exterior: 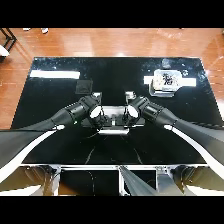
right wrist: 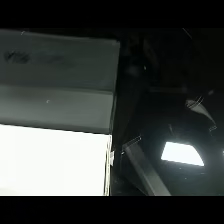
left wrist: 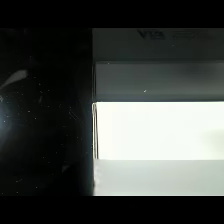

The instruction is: Fold the box and place the chain.

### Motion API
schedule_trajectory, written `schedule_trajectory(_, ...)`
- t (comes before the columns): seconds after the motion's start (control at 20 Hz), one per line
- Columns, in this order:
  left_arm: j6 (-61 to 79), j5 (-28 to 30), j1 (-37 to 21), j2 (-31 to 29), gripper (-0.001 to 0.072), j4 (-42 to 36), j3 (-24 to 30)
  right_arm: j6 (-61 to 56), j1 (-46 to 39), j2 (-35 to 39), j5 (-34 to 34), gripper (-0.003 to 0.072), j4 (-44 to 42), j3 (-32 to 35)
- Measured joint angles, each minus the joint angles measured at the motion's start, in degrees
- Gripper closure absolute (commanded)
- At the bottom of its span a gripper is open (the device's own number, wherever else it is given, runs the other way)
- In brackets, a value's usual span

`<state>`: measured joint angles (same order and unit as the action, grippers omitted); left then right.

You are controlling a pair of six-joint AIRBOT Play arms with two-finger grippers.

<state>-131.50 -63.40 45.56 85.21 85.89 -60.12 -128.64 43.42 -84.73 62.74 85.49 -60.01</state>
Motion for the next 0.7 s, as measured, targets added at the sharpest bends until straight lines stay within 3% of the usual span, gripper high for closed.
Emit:
schedule_trajectory(0.2, 0.13, -0.04, 0.0, 0.0, 0.0692, 0.02, 0.0, -0.17, 0.0, -0.04, -0.55, 0.0656, -1.01, 0.0)
schedule_trajectory(0.25, 0.17, -0.04, 0.0, 0.02, 0.0692, 0.02, 0.0, -0.26, 0.0, -0.04, -0.63, 0.0543, -1.25, 0.0)
schedule_trajectory(0.3, 0.26, -0.04, 0.0, 0.0, 0.0692, 0.04, 0.0, -0.39, 0.0, -0.04, -0.96, 0.0364, -1.6, 0.04)
schedule_trajectory(0.45, 0.24, -0.07, 0.0, 0.02, 0.0692, 0.11, 0.0, -0.44, 0.0, -0.11, -0.85, 0.0364, -2.45, 0.0)
schedule_trajectory(0.55, 0.24, -0.09, 0.0, 0.0, 0.0693, 0.13, 0.0, -0.48, 0.0, -0.11, -0.7, 0.0442, -2.21, 0.0)
schedule_trajectory(0.65, 0.24, -0.11, 0.0, 0.02, 0.0693, 0.13, 0.0, -0.52, 0.0, -0.11, -0.52, 0.0454, -2.34, 0.0)
schedule_trajectory(0.7, 0.24, -0.11, 0.0, 0.0, 0.0692, 0.15, 0.0, -0.52, 0.0, -0.11, -0.5, 0.0583, -2.32, 0.0)
